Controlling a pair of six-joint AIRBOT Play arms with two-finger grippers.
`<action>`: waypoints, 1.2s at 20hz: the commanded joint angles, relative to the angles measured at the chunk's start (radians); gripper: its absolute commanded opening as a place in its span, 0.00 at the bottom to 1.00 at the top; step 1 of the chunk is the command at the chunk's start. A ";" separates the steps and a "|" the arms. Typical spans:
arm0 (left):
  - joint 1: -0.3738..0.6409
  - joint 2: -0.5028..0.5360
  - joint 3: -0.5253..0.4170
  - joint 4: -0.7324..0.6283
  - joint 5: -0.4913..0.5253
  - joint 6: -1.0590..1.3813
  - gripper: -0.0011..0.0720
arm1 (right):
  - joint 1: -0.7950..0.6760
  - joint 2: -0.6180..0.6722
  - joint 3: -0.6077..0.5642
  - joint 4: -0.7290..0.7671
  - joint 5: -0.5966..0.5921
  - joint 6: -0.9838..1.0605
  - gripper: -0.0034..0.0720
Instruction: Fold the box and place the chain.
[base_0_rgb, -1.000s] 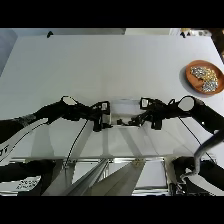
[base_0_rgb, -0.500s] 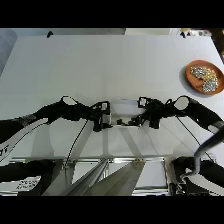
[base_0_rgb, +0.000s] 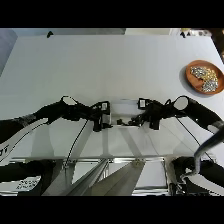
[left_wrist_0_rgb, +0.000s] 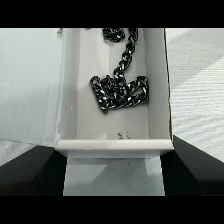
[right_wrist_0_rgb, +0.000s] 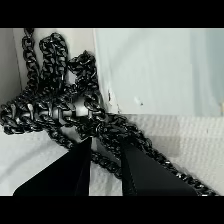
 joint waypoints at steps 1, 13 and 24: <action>0.000 0.000 0.000 0.000 0.000 0.000 0.30 | 0.001 -0.001 0.000 0.003 -0.034 -0.006 0.31; 0.000 0.000 0.000 0.000 0.000 0.000 0.30 | 0.002 0.121 0.000 -0.040 0.029 0.041 0.07; 0.000 0.000 0.000 0.000 0.000 0.000 0.30 | 0.002 0.643 0.006 0.068 0.126 0.172 0.07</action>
